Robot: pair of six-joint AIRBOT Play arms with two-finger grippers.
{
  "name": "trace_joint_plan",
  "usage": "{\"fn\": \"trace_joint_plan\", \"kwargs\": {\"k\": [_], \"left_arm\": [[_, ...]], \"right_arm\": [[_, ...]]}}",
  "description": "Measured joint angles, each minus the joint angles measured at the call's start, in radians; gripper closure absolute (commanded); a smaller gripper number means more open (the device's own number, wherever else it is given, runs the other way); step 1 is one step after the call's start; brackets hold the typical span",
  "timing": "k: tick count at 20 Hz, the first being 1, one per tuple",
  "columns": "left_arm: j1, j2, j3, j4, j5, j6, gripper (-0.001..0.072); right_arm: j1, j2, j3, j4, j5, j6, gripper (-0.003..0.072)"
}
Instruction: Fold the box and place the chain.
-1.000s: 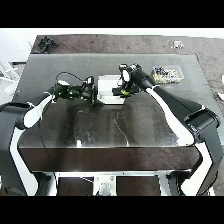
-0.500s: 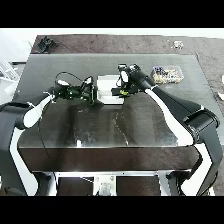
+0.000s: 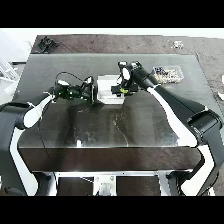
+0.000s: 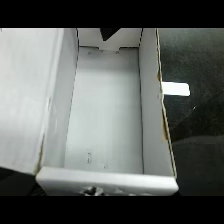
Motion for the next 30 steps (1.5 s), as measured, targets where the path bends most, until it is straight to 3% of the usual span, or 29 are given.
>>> {"fn": "trace_joint_plan", "kwargs": {"k": [8, 13, 14, 15, 16, 23, 30], "left_arm": [[0.000, 0.000, 0.000, 0.000, 0.000, 0.000, 0.0409], [0.000, 0.000, 0.000, 0.000, 0.000, 0.000, 0.0409], [0.000, 0.000, 0.000, 0.000, 0.000, 0.000, 0.0409], [0.000, 0.000, 0.000, 0.000, 0.000, 0.000, 0.0409], [0.000, 0.000, 0.000, 0.000, 0.000, 0.000, 0.0409], [0.000, 0.000, 0.000, 0.000, -0.001, 0.000, 0.0409], [0.000, 0.000, 0.000, 0.000, -0.001, 0.000, 0.0409]], "right_arm": [[-0.019, 0.142, 0.005, -0.039, -0.033, -0.115, 0.0166], [-0.162, 0.223, 0.005, -0.109, -0.051, -0.236, 0.0177], [-0.205, 0.227, 0.005, -0.113, -0.058, -0.257, 0.0199], [-0.250, 0.229, 0.005, -0.111, -0.074, -0.284, 0.0293], [-0.291, 0.228, 0.005, -0.100, -0.094, -0.314, 0.0320], [-0.533, 0.151, 0.005, 0.079, -0.254, -0.565, 0.0319], [-0.620, 0.025, 0.005, 0.223, -0.306, -0.739, 0.0319]]}}
